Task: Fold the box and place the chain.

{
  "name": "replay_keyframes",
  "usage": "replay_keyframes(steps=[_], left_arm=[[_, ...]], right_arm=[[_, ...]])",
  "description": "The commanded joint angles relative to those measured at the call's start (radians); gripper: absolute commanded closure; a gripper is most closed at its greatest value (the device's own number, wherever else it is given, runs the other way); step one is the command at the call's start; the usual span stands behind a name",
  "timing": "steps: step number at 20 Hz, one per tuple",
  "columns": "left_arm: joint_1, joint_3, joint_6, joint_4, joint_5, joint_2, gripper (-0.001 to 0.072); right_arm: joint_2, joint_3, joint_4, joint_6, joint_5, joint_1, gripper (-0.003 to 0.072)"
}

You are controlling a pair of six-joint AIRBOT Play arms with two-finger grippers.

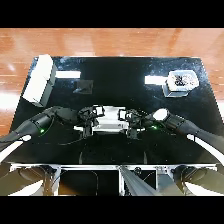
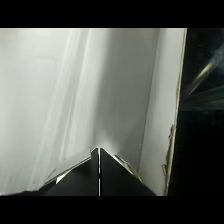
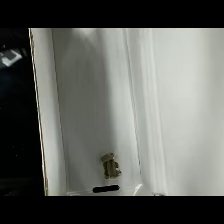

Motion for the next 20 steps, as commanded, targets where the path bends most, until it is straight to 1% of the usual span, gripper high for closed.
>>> replay_keyframes(steps=[1, 2, 4, 7, 11, 13, 16, 18, 19, 20], left_arm=[[0.012, 0.014, -0.054, 0.032, 0.009, 0.011, 0.0689], [0.026, 0.014, -0.088, 0.051, 0.021, 0.020, 0.0689], [0.069, 0.014, -0.137, 0.083, 0.082, 0.039, 0.0690], [0.144, 0.014, -0.173, 0.082, 0.167, 0.088, 0.0690], [0.245, 0.014, -0.275, 0.084, 0.202, 0.162, 0.0690], [0.320, 0.014, -0.397, 0.083, 0.233, 0.174, 0.0690], [0.448, 0.013, -0.597, 0.084, 0.320, 0.167, 0.0690], [0.518, 0.012, -0.656, 0.088, 0.379, 0.164, 0.0690], [0.547, 0.011, -0.731, 0.110, 0.384, 0.164, 0.0690], [0.575, 0.010, -0.833, 0.163, 0.373, 0.163, 0.0690]], right_arm=[[0.000, 0.000, -0.001, -0.001, 0.000, 0.000, 0.0146], [0.000, 0.000, -0.001, -0.001, 0.000, 0.000, 0.0146], [0.000, 0.000, -0.001, -0.001, 0.000, 0.000, 0.0146], [0.000, 0.000, -0.001, -0.001, 0.000, 0.000, 0.0147], [0.000, 0.000, -0.001, -0.001, 0.000, 0.000, 0.0146], [0.000, 0.000, -0.001, -0.001, 0.000, 0.000, 0.0147], [0.000, 0.000, -0.001, -0.001, 0.000, 0.000, 0.0146], [0.000, 0.000, -0.001, -0.001, 0.000, 0.000, 0.0146], [0.000, 0.000, -0.001, -0.001, 0.000, 0.000, 0.0146], [0.000, 0.000, -0.001, -0.001, 0.000, 0.000, 0.0146]])
